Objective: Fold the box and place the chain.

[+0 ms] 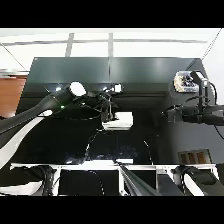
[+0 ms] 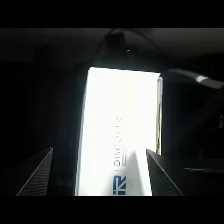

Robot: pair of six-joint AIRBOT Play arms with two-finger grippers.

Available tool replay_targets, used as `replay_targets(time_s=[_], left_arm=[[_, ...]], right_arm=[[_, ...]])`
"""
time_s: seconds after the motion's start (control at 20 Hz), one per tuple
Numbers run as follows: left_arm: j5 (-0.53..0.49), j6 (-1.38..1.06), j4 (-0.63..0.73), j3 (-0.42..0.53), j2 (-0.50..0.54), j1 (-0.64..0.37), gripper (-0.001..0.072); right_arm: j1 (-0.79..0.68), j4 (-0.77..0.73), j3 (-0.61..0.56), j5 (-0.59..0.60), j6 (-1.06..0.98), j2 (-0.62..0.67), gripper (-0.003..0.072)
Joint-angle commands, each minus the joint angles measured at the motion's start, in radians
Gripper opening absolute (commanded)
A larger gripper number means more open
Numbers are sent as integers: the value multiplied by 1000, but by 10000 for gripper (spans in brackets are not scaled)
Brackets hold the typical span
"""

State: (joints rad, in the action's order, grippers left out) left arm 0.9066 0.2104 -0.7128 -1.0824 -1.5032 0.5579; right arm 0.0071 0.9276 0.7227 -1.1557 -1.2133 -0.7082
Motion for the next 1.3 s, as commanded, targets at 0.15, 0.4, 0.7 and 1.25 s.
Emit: replay_targets(time_s=[0.15, 0.4, 0.7, 1.25], left_arm=[[122, 18, -16, -24, -66, 11, 710], [123, 16, -29, -37, -67, 41, 713], [-24, 89, -217, -36, -73, 125, 714], [-112, 304, -476, -34, -91, 203, 330]], right_arm=[[0, 1, -3, -9, -2, 1, 16], [0, 9, -3, -9, -3, 1, 16], [0, 9, -3, -9, -9, 1, 16], [0, 12, -3, -8, -37, 1, 16]])
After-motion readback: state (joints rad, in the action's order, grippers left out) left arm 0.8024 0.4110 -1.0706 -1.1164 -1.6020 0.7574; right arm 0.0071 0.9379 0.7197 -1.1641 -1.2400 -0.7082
